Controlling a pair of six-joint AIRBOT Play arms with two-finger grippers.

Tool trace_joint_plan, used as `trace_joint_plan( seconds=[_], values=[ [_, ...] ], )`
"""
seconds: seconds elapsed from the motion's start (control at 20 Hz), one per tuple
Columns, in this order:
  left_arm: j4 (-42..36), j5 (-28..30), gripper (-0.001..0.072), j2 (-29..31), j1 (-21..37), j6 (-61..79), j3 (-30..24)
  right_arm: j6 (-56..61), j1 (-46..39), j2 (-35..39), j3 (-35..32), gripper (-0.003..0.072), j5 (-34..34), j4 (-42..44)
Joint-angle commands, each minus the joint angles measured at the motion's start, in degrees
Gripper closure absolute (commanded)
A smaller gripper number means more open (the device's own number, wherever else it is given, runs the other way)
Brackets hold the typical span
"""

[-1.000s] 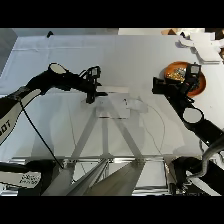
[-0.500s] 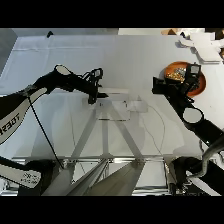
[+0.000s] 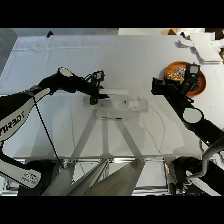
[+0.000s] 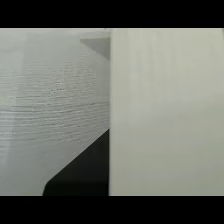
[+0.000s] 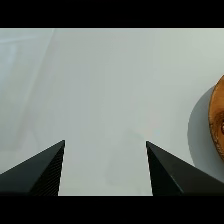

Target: Fold the box and place the chain.

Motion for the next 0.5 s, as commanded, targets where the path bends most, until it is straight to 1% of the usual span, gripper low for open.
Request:
trace_joint_plan(
  seconds=[0.0,0.25,0.4,0.45],
  values=[
    [-0.09,0.04,0.0704,-0.42,-0.22,0.13,0.04,0.0,0.02,0.04,0.04,0.0134,0.57,0.02],
    [-0.31,0.04,0.0703,-0.42,-0.22,0.13,0.04,0.0,0.02,0.04,0.04,0.0134,0.57,0.0],
    [-6.75,0.07,0.0704,-0.42,-0.22,0.72,0.04,0.0,0.02,0.04,0.04,0.0134,0.57,0.0],
    [-8.41,0.07,0.0704,-0.42,-0.24,2.8,0.04,0.0,0.02,0.04,0.04,0.0134,0.57,0.0]
  ],
)
